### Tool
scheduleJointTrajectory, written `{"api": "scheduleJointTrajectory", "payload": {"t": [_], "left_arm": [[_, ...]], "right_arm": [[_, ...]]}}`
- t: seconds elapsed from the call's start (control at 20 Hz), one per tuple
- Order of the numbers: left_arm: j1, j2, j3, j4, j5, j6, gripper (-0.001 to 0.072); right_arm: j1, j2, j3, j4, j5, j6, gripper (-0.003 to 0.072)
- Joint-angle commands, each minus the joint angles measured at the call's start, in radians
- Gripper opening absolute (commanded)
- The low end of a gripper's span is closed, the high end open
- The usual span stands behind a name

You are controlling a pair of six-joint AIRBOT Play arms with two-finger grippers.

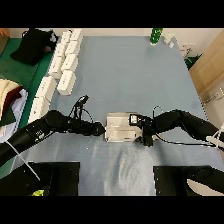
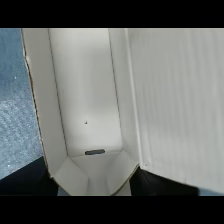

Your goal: Fold the box.

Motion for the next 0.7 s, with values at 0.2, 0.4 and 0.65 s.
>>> {"api": "scheduleJointTrajectory", "payload": {"t": [0.2,0.4,0.65], "left_arm": [[-0.001,-0.001,0.001,-0.006,0.017,0.001,0.0369],[-0.055,-0.002,0.018,0.043,0.039,-0.113,0.0368],[-0.220,-0.062,0.100,0.323,0.078,-0.515,0.0367]], "right_arm": [[0.000,0.000,0.000,0.000,0.000,0.000,0.0519],[0.000,0.000,0.000,0.000,0.000,0.000,0.0519],[0.000,0.000,0.000,0.000,0.000,0.000,0.0519]]}}
